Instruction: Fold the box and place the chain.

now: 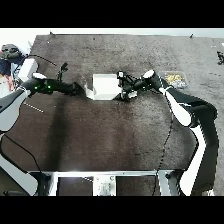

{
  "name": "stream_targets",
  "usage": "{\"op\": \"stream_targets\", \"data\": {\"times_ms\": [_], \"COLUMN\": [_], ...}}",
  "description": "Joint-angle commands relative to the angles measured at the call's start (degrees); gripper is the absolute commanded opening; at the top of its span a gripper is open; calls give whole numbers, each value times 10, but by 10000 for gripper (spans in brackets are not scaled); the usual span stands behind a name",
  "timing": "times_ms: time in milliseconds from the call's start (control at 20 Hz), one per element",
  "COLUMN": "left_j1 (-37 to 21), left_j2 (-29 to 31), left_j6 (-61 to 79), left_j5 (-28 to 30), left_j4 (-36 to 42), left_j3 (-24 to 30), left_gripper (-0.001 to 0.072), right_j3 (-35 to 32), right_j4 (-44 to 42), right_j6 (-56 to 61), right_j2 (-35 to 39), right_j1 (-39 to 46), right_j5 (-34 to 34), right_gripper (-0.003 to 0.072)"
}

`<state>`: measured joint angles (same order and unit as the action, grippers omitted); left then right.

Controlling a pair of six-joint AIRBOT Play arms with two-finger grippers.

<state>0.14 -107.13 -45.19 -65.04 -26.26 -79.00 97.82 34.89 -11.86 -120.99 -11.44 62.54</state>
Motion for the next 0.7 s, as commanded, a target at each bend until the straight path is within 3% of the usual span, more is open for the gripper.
{"op": "stream_targets", "data": {"times_ms": [0,100,200,500,650], "left_j1": [2,8,20,33,55], "left_j2": [2,2,2,4,4], "left_j6": [22,22,22,21,-28], "left_j5": [-5,-4,1,14,28], "left_j4": [52,53,54,48,10], "left_j3": [0,0,0,-1,-19], "left_gripper": [238,239,319,320,319], "right_j3": [0,0,0,0,0], "right_j4": [0,0,0,0,0], "right_j6": [0,0,0,0,0], "right_j2": [0,0,0,0,0], "right_j1": [0,0,0,0,0], "right_j5": [0,0,0,0,0], "right_gripper": [475,475,475,475,475]}}
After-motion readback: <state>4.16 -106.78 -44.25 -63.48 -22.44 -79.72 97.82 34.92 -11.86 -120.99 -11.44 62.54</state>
